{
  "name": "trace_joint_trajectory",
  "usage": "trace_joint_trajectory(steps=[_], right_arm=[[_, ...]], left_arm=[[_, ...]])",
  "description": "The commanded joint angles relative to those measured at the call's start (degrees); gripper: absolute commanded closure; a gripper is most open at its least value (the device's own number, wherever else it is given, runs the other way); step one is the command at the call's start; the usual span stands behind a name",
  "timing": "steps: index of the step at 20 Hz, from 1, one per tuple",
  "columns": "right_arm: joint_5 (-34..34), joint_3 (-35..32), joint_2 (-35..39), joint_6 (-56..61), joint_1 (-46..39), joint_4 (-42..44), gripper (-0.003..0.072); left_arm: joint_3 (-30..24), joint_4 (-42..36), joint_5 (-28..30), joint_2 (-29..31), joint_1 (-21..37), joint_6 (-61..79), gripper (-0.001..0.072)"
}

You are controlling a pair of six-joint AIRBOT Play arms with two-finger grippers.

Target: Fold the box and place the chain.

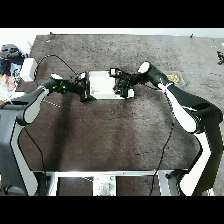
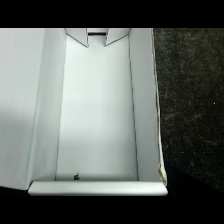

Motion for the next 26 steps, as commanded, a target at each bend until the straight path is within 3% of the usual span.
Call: trace_joint_trajectory(steps=[1,6,11,12,15,16,18,19,20,23,24,25,26], right_arm=[[1.7,0.0,-0.2,-1.8,0.1,0.7,0.0409],[1.8,0.0,-0.5,-3.5,0.1,2.4,0.041],[1.9,0.0,-0.7,-3.7,0.0,2.0,0.036],[1.9,0.0,-0.9,-3.7,0.0,2.4,0.012],[2.6,0.0,-1.3,-3.7,0.0,2.4,0.0081],[2.6,0.0,-1.3,-3.7,0.0,2.4,-0.0007],[2.5,0.0,-1.3,-3.7,0.0,2.4,-0.0006],[2.5,0.0,-1.3,-3.7,0.0,2.3,0.0017],[2.5,0.0,-1.3,-3.6,0.0,1.9,0.0088],[2.5,0.0,-1.3,-3.2,-0.1,1.4,0.0097],[2.4,0.0,-1.3,-3.2,-0.1,1.2,0.0192],[2.5,0.0,-1.3,-3.1,-0.1,0.7,0.0352],[2.4,0.0,-1.3,-2.2,-0.1,-0.3,0.0426]], left_arm=[[0.0,-0.1,0.0,0.0,0.0,0.0,0.0251],[0.0,-0.1,0.0,0.0,0.0,0.0,0.0251],[0.0,-0.1,0.0,0.0,0.0,0.0,0.0251],[0.0,-0.1,0.0,0.0,0.0,0.0,0.0251],[0.0,-0.1,0.0,0.0,0.0,0.0,0.0251],[0.0,-0.1,0.0,0.0,0.0,0.0,0.0251],[0.0,-0.1,0.0,0.0,0.0,0.0,0.0251],[0.0,-0.1,0.0,0.0,0.0,0.0,0.0251],[0.0,-0.1,0.0,0.0,0.0,0.0,0.0251],[0.0,-0.1,0.0,0.0,0.0,0.0,0.0251],[0.0,-0.1,0.0,0.0,0.0,0.0,0.0251],[0.0,-0.1,0.0,0.0,0.0,0.0,0.0251],[0.0,-0.1,0.0,0.0,0.0,0.0,0.0251]])
